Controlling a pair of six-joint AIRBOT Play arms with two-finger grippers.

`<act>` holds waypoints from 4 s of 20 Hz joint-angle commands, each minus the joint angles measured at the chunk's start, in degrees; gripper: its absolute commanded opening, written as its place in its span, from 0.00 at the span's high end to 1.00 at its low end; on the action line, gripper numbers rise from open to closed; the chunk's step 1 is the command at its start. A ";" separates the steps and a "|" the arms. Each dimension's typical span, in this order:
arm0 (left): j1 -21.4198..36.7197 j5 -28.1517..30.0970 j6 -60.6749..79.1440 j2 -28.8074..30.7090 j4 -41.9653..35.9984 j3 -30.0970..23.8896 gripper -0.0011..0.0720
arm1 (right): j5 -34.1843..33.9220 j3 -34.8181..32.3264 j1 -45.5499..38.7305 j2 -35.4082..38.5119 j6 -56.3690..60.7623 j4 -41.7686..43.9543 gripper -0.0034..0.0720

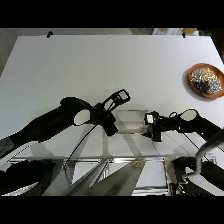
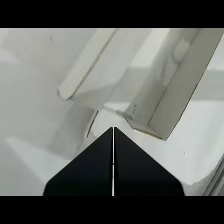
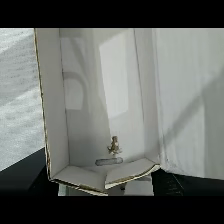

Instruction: Fold the box and place the chain.

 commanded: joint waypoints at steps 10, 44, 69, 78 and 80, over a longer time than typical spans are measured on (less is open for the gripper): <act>4.74 -5.51 18.40 -1.75 -0.37 -8.46 0.97 | 0.04 0.00 0.00 0.04 0.02 0.04 0.50; 1.18 14.95 51.39 -5.44 -20.33 -10.67 0.88 | 0.09 0.00 0.00 0.04 0.02 0.02 0.50; 2.27 5.90 27.36 3.17 -10.32 -10.64 0.98 | 0.11 0.00 0.00 0.04 0.02 0.04 0.50; 11.39 -10.45 -24.76 12.41 3.08 -11.10 0.97 | 0.11 0.00 0.00 0.04 0.02 0.04 0.50; 12.72 -7.26 -28.57 10.64 1.81 -12.68 0.97 | 0.11 0.00 0.00 0.04 0.02 0.04 0.50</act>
